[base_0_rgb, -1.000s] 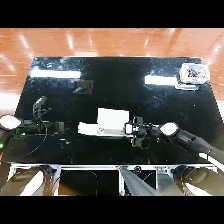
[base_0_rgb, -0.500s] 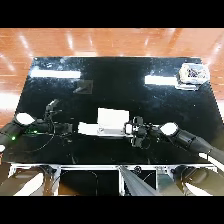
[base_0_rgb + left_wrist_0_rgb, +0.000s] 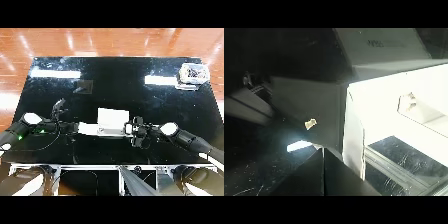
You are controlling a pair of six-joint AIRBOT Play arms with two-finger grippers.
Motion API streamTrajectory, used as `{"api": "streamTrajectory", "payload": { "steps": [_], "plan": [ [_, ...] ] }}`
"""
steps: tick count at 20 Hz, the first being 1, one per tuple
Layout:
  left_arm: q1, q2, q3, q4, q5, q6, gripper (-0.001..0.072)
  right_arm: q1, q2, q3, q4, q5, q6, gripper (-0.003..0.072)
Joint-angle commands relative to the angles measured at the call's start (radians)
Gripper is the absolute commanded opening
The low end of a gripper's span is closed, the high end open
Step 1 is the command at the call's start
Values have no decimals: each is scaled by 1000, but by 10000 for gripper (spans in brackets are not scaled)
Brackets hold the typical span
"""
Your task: Fold the box and place the chain.
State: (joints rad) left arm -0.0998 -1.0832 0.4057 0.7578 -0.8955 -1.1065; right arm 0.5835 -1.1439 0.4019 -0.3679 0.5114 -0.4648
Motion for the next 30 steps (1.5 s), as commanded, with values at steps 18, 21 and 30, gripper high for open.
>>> {"api": "streamTrajectory", "payload": {
  "steps": [18,21,30],
  "plan": [
    [-91,-56,142,-15,-119,44,644,0,0,1,0,0,0,553],
    [-92,-56,157,-38,-135,49,644,0,0,1,0,0,0,554],
    [-195,-56,157,-94,-39,65,644,0,0,1,0,0,0,554]
  ]
}}
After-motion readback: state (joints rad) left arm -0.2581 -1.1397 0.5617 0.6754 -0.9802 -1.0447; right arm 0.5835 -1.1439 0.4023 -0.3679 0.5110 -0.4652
